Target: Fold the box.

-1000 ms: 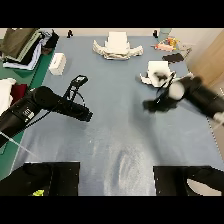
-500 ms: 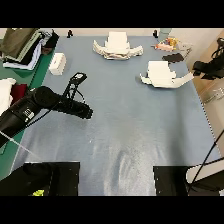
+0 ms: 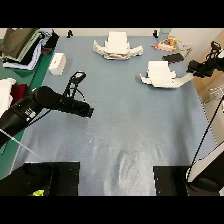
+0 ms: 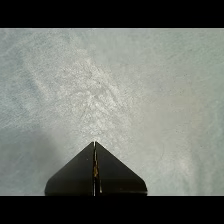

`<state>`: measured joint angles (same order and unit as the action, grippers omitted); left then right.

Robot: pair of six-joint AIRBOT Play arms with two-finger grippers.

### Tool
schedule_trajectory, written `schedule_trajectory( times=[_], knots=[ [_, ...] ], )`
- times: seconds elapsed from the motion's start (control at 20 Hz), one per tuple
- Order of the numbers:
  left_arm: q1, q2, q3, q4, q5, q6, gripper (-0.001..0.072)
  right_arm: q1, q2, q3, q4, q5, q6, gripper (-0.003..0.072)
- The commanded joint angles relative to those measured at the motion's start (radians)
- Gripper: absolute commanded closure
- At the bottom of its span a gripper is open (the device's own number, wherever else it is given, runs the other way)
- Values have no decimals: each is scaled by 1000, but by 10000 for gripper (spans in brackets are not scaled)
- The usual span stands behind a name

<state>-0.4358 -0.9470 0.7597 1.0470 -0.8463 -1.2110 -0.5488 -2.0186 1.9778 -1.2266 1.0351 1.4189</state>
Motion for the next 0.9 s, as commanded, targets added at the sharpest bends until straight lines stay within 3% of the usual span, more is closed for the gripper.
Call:
schedule_trajectory(
  times=[0.0, 0.05, 0.15, 0.25, 0.4, 0.55, 0.7, 0.85],
  knots=[
    [1, -7, 0, 1, 2, -13, 696, -2, -46, 26, 34, 0, -38, 249],
    [1, -7, 0, 1, 2, -13, 696, -1, -46, 25, 34, 17, -38, 260],
    [1, -7, 0, 1, 2, -13, 696, 1, -44, 25, 47, 82, -64, 516],
    [1, -7, 0, 0, 2, -13, 696, 1, -44, 25, 109, 193, -124, 684],
    [1, -7, 0, -2, 2, -20, 696, 3, -43, 24, 292, 347, -149, 685],
    [1, -7, 0, -7, 10, -102, 696, 26, -10, 16, 506, 410, -152, 686],
    [1, -7, 0, -7, 5, -125, 696, 95, 103, -45, 435, 439, -132, 686],
    [11, -6, 0, -6, 2, -146, 696, 163, 269, -211, 325, 389, -90, 686]
  ],
)
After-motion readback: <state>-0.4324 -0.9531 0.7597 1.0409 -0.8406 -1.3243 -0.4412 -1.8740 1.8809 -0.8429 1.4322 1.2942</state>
